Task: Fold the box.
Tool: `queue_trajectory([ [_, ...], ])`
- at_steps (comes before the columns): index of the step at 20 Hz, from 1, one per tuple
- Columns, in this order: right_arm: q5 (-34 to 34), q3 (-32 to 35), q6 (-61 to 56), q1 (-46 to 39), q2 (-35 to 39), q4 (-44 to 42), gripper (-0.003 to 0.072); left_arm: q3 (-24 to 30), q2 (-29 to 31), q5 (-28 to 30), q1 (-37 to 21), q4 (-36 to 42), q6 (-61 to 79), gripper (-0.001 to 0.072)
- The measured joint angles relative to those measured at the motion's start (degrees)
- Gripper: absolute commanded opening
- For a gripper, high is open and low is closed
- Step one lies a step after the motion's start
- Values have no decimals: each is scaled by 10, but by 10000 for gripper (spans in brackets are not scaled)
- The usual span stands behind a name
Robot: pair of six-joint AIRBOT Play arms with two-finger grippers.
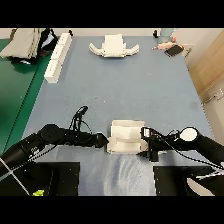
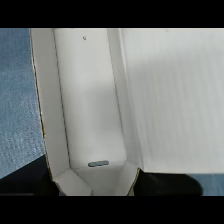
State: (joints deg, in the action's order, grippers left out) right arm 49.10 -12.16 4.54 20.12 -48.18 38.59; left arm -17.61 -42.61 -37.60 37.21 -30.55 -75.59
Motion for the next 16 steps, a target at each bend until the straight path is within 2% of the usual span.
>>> queue_trajectory([
  [12,0,0,0,0,0,0,512,-5,-40,8,0,124,88,519],
  [16,0,0,0,0,0,0,512,-6,-42,32,26,92,22,518],
])
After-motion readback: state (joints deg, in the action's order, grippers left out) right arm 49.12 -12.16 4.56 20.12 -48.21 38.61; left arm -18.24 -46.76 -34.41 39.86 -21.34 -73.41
